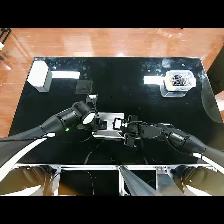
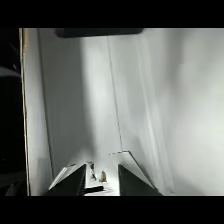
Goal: Fold the box and place the chain.
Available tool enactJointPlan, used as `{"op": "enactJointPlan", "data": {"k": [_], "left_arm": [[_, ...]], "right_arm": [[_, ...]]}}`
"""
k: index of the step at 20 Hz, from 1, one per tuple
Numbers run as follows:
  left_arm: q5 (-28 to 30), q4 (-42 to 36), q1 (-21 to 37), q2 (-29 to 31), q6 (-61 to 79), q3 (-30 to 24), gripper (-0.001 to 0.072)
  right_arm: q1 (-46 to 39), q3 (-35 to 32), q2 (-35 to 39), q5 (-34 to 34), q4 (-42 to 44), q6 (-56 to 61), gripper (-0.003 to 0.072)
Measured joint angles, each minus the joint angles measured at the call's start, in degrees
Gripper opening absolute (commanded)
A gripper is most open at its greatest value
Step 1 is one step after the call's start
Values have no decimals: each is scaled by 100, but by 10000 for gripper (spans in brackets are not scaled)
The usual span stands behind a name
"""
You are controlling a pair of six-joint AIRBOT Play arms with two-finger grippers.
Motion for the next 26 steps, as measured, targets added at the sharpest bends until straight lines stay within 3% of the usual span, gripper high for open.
{"op": "enactJointPlan", "data": {"k": [1, 2, 3, 4, 8, 11, 19, 22, 26], "left_arm": [[2, -4, 0, 0, 0, 2, 20], [4, -7, 0, 0, -4, 2, 20], [4, -7, -2, 0, -2, 2, 20], [9, -9, -4, 0, 0, 2, 20], [22, -26, -9, 0, 2, 2, 20], [24, -24, -9, 0, -2, 2, 20], [11, 2, -11, 0, 2, 2, 20], [9, 9, -11, 0, 4, 2, 20], [-4, 11, -11, 0, 4, 0, 20]], "right_arm": [[0, 0, 0, -22, 0, 11, 441], [0, 0, 0, -22, 0, 11, 314], [0, 0, 0, -13, -2, 11, 114], [0, 0, -2, 7, -13, 11, 27], [-13, 0, 109, -107, -68, 249, 25], [-326, 0, 531, -369, -387, 1563, 25], [-2988, -61, 2177, -2918, -1869, 6380, 25], [-3954, -439, 2343, -3501, -1694, 7230, 25], [-4312, -1158, 2181, -3379, -761, 7595, 23]]}}
